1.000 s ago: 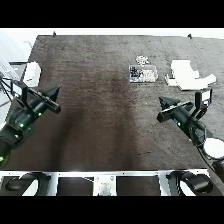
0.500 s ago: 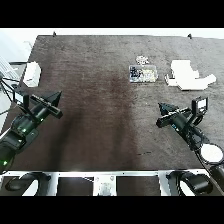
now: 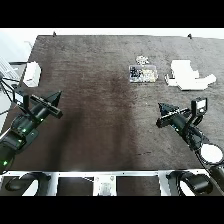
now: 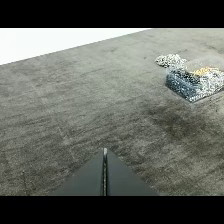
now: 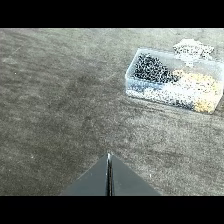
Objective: Fold the box and place the chain.
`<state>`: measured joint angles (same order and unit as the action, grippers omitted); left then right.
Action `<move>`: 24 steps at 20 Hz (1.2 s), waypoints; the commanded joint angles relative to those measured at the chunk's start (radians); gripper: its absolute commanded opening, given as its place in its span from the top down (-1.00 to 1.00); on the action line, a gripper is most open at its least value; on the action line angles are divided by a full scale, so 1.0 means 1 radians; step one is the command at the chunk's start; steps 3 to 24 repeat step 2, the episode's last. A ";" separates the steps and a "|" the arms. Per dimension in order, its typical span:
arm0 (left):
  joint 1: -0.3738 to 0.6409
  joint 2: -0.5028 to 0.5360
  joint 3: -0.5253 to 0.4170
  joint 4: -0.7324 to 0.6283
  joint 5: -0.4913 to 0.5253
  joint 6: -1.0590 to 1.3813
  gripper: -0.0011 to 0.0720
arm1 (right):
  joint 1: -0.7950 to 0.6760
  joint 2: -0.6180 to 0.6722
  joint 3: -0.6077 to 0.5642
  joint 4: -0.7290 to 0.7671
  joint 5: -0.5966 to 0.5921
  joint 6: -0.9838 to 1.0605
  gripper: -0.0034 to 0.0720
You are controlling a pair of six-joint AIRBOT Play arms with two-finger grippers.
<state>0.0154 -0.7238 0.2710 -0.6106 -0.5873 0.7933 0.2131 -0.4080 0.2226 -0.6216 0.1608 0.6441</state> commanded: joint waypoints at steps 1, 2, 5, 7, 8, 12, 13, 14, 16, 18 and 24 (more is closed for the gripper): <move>0.000 0.001 0.000 0.000 0.001 0.000 0.92 | 0.000 0.001 0.000 0.000 0.000 0.000 0.88; 0.000 0.001 0.000 0.000 0.001 0.000 0.92 | 0.000 0.001 0.000 0.000 0.000 0.000 0.88; 0.000 0.001 0.000 0.000 0.001 0.000 0.92 | 0.000 0.001 0.000 0.000 0.000 0.000 0.88; 0.000 0.001 0.000 0.000 0.001 0.000 0.92 | 0.000 0.001 0.000 0.000 0.000 0.000 0.88; 0.000 0.001 0.000 0.000 0.001 0.000 0.92 | 0.000 0.001 0.000 0.000 0.000 0.000 0.88; 0.000 0.001 0.000 0.000 0.001 0.000 0.92 | 0.000 0.001 0.000 0.000 0.000 0.000 0.88; 0.000 0.001 0.000 0.000 0.001 0.000 0.92 | 0.000 0.001 0.000 0.000 0.000 0.000 0.88; 0.000 0.001 0.000 0.000 0.001 0.000 0.92 | 0.000 0.001 0.000 0.000 0.000 0.000 0.88; 0.000 0.001 0.000 0.000 0.001 0.000 0.92 | 0.000 0.001 0.000 0.000 0.000 0.000 0.88; 0.000 0.001 0.000 0.000 0.001 0.000 0.92 | 0.000 0.001 0.000 0.000 0.000 0.000 0.88; 0.000 0.001 0.000 0.000 0.001 0.000 0.92 | 0.000 0.001 0.000 0.000 0.000 0.000 0.88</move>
